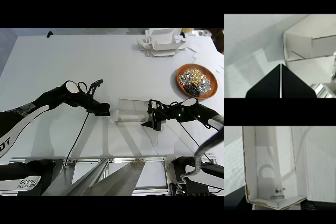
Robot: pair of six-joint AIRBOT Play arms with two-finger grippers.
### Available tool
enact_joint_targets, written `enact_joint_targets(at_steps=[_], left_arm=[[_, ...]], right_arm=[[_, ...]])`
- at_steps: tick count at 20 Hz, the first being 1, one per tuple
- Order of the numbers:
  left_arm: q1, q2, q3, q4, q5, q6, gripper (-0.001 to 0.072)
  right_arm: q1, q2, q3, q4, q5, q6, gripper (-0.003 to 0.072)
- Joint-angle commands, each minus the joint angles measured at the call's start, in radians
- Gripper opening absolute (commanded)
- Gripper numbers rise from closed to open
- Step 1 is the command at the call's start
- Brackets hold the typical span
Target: Fold the box and place the chain.
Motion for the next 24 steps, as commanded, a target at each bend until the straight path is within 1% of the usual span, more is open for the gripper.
enact_joint_targets(at_steps=[1,2,3,6,7,8,12,14,15,16,18,20,24], left_arm=[[-0.016,0.036,0.0,-0.033,0.011,-0.007,0.0088],[-0.024,0.041,0.0,-0.043,0.013,-0.006,0.0186],[-0.033,0.045,0.0,-0.056,0.019,-0.006,0.0235],[-0.057,0.046,0.001,-0.074,0.023,-0.006,0.0236],[-0.062,0.046,0.001,-0.074,0.023,-0.006,0.0269],[-0.066,0.046,0.0,-0.075,0.022,-0.006,0.0353],[-0.079,0.046,0.001,-0.072,0.023,-0.006,0.0358],[-0.097,0.046,0.001,-0.066,0.039,-0.012,0.0359],[-0.107,0.046,0.001,-0.062,0.062,-0.038,0.0396],[-0.114,0.045,0.002,-0.055,0.087,-0.069,0.0416],[-0.128,0.045,0.017,0.003,0.122,-0.135,0.0416],[-0.143,0.043,0.041,0.08,0.123,-0.214,0.0416],[-0.188,0.043,0.07,0.162,0.152,-0.299,0.0416]], right_arm=[[0.0,0.001,0.0,0.0,0.0,0.0,0.0396],[0.0,0.001,0.0,0.0,0.0,0.0,0.0396],[0.0,0.001,0.0,0.0,0.0,0.0,0.0396],[0.0,0.001,0.0,0.0,0.0,0.0,0.0396],[0.0,0.001,0.0,0.0,0.0,0.0,0.0396],[0.0,0.001,0.0,0.0,0.0,0.0,0.0396],[0.0,0.001,0.0,0.0,0.0,0.0,0.0396],[0.0,0.001,0.0,0.0,0.0,0.0,0.0396],[0.0,0.001,0.0,0.0,0.0,0.0,0.0396],[0.0,0.001,0.0,0.0,0.0,0.0,0.0396],[0.0,0.001,0.0,0.0,0.0,0.0,0.0396],[0.0,0.001,0.0,0.0,0.0,0.0,0.0396],[0.0,0.001,0.0,0.0,0.0,0.0,0.0396]])
